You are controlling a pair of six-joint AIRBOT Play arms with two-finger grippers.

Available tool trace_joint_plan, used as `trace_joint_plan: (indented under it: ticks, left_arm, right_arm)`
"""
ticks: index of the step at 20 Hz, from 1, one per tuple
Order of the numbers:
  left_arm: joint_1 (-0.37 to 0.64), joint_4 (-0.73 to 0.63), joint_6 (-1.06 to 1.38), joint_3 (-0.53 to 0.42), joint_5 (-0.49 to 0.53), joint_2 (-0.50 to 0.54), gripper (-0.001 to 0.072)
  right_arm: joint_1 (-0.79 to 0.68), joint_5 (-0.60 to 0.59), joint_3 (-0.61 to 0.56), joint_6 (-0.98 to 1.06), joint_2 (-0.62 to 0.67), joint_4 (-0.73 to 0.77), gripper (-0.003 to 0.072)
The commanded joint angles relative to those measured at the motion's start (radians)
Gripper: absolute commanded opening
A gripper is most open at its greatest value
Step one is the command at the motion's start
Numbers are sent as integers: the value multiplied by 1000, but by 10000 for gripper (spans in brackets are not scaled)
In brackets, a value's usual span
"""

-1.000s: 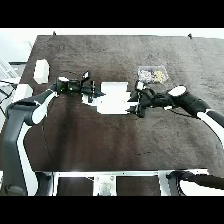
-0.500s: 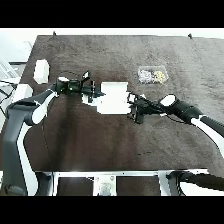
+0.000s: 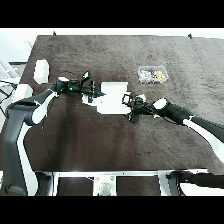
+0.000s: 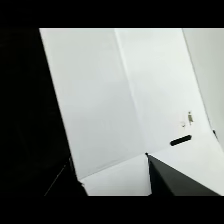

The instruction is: Fold the box and place the chain.

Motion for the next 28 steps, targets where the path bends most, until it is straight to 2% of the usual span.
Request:
trace_joint_plan:
  ticks: [1, 10, 17, 23, 28]
  left_arm:
    - [0, 0, 0, 0, 0, 0, 22]
    - [0, 0, 0, 0, 0, 0, 22]
    - [0, 0, 0, 0, 0, 0, 22]
    - [0, 0, 0, 0, 0, 0, 22]
    - [0, 0, 0, 0, 0, 0, 22]
  right_arm:
    - [0, -58, 24, 4, -3, 29, 550]
    - [-37, -46, 89, -2, 5, 54, 550]
    - [-56, -35, 100, -107, 1, 63, 550]
    - [-113, 86, 163, -193, -40, 149, 550]
    - [-144, 164, 204, -212, -70, 149, 550]
